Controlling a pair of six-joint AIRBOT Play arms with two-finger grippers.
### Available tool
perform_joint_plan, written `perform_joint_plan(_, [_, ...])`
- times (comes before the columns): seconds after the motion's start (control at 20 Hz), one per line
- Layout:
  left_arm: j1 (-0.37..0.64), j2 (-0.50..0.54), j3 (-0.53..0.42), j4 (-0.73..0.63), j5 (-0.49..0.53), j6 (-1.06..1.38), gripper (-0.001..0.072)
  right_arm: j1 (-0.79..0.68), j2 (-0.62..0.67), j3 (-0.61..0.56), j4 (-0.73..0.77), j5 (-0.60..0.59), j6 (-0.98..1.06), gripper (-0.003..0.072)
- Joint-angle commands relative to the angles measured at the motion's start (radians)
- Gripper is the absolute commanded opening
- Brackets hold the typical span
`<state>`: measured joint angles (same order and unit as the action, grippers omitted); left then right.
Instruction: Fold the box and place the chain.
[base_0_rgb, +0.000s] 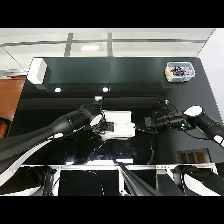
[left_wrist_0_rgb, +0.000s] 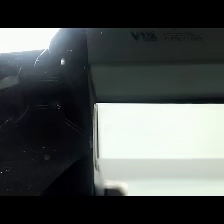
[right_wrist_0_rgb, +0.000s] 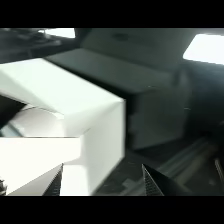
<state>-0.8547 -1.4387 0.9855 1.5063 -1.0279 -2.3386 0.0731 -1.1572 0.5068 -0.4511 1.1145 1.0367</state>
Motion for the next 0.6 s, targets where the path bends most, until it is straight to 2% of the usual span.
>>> perform_joint_plan(0.0, [0.001, -0.001, 0.001, 0.0, 0.004, 0.001, 0.0025, 0.034, -0.001, 0.013, 0.055, 0.024, -0.014, 0.0571])
perform_joint_plan(0.2, [0.001, -0.001, 0.001, 0.0, 0.004, 0.0, 0.0025, 0.124, -0.001, 0.014, 0.063, -0.064, 0.005, 0.0548])
perform_joint_plan(0.3, [0.001, -0.001, 0.001, 0.0, 0.004, 0.0, 0.0025, 0.169, -0.001, 0.03, 0.056, -0.111, 0.056, 0.0418])
perform_joint_plan(0.55, [0.001, -0.001, 0.001, 0.0, 0.004, 0.001, 0.0025, 0.226, -0.001, 0.077, -0.073, -0.158, 0.175, 0.0417])
